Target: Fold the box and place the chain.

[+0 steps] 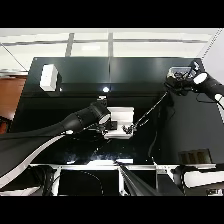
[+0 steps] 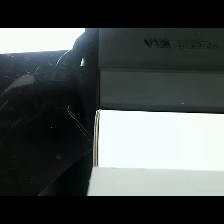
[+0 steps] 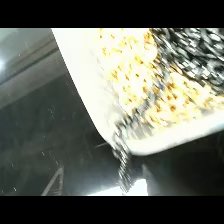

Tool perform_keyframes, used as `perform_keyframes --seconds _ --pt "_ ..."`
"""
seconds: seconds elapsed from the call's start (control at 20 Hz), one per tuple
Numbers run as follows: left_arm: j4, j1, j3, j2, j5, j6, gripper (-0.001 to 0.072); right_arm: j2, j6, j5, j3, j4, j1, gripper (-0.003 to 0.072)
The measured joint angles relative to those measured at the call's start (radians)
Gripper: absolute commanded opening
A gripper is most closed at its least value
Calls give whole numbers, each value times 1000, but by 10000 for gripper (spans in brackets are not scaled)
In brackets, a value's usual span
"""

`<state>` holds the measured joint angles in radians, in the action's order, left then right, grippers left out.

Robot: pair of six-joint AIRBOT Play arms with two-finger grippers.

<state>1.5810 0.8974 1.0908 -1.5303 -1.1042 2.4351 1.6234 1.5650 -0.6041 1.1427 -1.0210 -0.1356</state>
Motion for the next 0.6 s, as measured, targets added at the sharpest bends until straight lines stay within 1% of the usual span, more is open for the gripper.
perform_keyframes --seconds 0.05,0.35,0.6 --pt "0 0 0 0 0 0 32 8 6 -2 10 -1 2 48" --pt "0 0 0 0 0 0 33 15 -12 -72 36 -7 5 42" --pt "-8 -1 0 0 -3 0 33 -66 -74 -148 40 -8 0 42"
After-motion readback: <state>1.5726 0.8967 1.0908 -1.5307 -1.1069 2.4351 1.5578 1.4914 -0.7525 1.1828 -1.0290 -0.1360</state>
